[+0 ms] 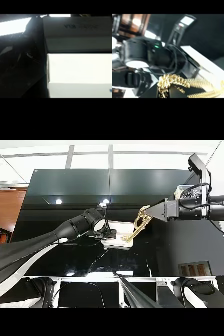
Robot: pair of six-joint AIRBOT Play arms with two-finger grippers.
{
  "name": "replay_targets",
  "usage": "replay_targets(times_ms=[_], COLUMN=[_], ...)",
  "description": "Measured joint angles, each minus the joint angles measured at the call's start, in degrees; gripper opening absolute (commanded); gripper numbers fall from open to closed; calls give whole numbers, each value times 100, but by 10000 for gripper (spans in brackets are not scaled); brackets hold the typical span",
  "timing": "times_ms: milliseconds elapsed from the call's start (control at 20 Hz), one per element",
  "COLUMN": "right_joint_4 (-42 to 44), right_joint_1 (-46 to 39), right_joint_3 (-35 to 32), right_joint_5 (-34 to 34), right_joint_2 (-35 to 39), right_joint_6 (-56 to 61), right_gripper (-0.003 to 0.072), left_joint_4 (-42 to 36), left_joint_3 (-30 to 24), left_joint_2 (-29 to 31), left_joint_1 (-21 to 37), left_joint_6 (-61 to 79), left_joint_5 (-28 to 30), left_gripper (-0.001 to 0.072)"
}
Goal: Fold the box and place the chain.
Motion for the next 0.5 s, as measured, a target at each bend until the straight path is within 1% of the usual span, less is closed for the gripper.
replay_targets(times_ms=[200,500], right_joint_4=[190,258], right_joint_1=[-4,4], right_joint_3=[0,0], right_joint_5=[-81,-44], right_joint_2=[26,31], right_joint_6=[-66,-92], right_gripper=[13,13], left_joint_4=[0,0], left_joint_3=[0,0], left_joint_2=[0,0], left_joint_1=[0,0], left_joint_6=[2,0], left_joint_5=[0,2], left_gripper=[28,27])
